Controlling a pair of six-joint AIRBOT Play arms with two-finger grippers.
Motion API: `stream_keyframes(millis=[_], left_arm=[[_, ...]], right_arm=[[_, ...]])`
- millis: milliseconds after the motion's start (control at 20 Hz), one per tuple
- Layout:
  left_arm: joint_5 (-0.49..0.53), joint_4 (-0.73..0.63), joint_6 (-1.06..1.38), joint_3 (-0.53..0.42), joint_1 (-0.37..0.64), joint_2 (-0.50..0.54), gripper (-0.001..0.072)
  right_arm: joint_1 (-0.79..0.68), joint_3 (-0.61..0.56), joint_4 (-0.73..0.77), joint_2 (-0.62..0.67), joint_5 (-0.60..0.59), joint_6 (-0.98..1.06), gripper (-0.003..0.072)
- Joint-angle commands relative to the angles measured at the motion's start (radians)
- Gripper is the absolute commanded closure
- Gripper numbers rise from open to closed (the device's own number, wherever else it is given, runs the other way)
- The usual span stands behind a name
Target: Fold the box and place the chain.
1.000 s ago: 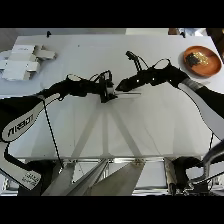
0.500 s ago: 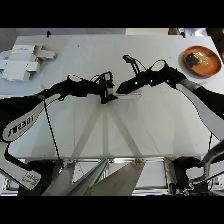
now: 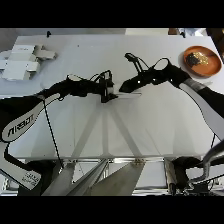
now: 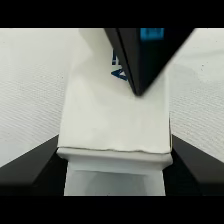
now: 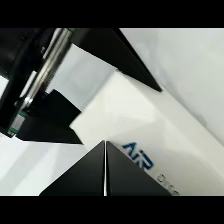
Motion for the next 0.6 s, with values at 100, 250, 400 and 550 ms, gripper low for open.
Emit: stream_keyframes(millis=[100,250,400,550], left_arm=[[0.0,0.009,0.001,0.0,0.0,-0.001,0.0329],[0.0,0.009,0.001,0.0,0.0,-0.001,0.0329],[0.0,0.008,0.001,0.0,0.0,-0.001,0.0329],[0.0,0.008,0.001,0.0,0.0,-0.001,0.0329]], right_arm=[[-0.081,0.001,0.08,0.089,0.088,-0.135,0.0679],[-0.145,-0.036,0.148,0.103,0.138,-0.18,0.0679],[-0.194,-0.165,0.201,0.101,0.139,-0.235,0.0679],[-0.205,-0.275,0.241,0.097,0.084,-0.303,0.068]])
